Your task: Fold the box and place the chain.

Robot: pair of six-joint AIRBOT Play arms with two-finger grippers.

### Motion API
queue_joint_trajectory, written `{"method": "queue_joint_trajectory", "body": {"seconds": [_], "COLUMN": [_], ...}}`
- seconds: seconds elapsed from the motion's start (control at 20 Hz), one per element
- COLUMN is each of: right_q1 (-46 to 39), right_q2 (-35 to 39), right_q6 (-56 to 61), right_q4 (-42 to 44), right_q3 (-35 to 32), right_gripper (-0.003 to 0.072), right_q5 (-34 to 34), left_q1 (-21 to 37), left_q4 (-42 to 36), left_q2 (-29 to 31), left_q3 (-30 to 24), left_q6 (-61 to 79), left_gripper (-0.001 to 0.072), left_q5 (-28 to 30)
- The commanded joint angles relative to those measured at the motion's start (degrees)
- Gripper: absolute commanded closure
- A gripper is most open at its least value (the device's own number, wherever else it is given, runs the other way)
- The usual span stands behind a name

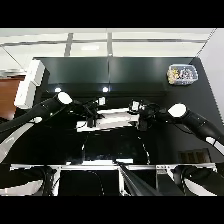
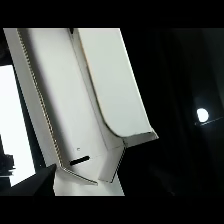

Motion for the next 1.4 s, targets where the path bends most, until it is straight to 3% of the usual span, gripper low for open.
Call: {"method": "queue_joint_trajectory", "body": {"seconds": [0.0,0.2,0.9,1.2,1.35], "right_q1": [-0.66,-0.7,-0.35,2.21,2.21], "right_q2": [-0.35,-3.21,-9.11,-11.02,-11.1], "right_q6": [-2.23,-9.79,-12.74,-10.54,-7.65], "right_q4": [2.08,9.31,9.01,8.74,4.63], "right_q3": [0.07,0.44,1.42,1.42,1.42], "right_gripper": [-0.0018,-0.0018,-0.0018,-0.0018,-0.0018], "right_q5": [1.27,1.95,5.7,4.07,3.06], "left_q1": [-0.04,-0.04,-0.02,-0.04,-0.02], "left_q4": [0.07,0.07,0.07,0.07,0.07], "left_q2": [-0.04,-0.04,-0.04,-0.04,-0.04], "left_q3": [0.07,0.07,0.07,0.07,0.07], "left_q6": [0.02,0.02,0.04,0.02,0.02], "left_gripper": [0.0681,0.0682,0.0682,0.0682,0.0682], "left_q5": [-0.07,-0.07,-0.07,-0.11,-0.13]}}
